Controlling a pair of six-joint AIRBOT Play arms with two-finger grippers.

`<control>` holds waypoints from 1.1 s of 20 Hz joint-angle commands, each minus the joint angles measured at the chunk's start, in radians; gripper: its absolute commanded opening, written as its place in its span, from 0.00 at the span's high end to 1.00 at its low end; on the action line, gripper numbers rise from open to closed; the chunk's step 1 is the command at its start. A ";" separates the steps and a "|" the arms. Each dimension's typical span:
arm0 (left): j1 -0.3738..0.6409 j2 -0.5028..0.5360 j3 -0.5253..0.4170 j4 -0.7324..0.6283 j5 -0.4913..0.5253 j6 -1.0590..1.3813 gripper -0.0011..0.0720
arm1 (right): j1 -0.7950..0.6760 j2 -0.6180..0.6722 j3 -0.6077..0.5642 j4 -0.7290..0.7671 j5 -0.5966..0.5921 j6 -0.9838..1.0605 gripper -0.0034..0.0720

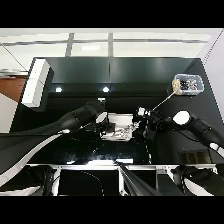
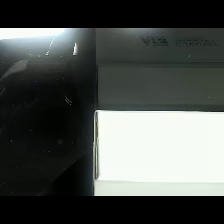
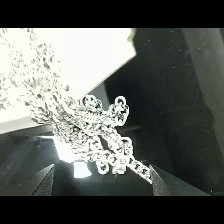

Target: Fold the box and place the chain.

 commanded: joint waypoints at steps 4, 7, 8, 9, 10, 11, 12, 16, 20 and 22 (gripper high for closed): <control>0.000 0.000 0.000 0.000 0.000 0.000 0.94 | 0.021 -0.057 -0.003 0.062 -0.058 -0.071 0.01; 0.000 0.000 0.000 0.000 0.000 0.000 0.94 | 0.021 -0.073 -0.003 0.078 -0.058 -0.085 0.02; 0.000 0.000 0.000 0.000 0.000 0.000 0.94 | 0.021 -0.077 -0.003 0.079 -0.058 -0.085 0.02; 0.000 0.000 0.000 0.000 0.000 0.000 0.94 | 0.021 -0.080 -0.003 0.079 -0.058 -0.085 0.02; 0.000 0.000 0.000 0.000 0.000 0.000 0.94 | 0.021 -0.083 -0.003 0.081 -0.058 -0.085 0.02; 0.000 0.000 0.000 0.000 0.000 0.000 0.94 | 0.021 -0.085 -0.003 0.081 -0.057 -0.084 0.12; 0.000 0.001 0.000 0.000 0.000 0.000 0.94 | 0.021 -0.085 -0.003 0.082 -0.048 -0.083 0.49; 0.000 0.001 0.000 0.000 0.000 0.000 0.94 | 0.020 -0.084 -0.003 0.077 -0.005 -0.055 0.88; 0.000 0.000 0.000 0.000 -0.001 0.000 0.94 | 0.019 -0.032 -0.002 0.022 0.011 0.097 0.90; 0.000 0.000 0.000 0.000 0.000 0.000 0.94 | 0.019 0.028 0.005 -0.059 0.017 0.222 0.90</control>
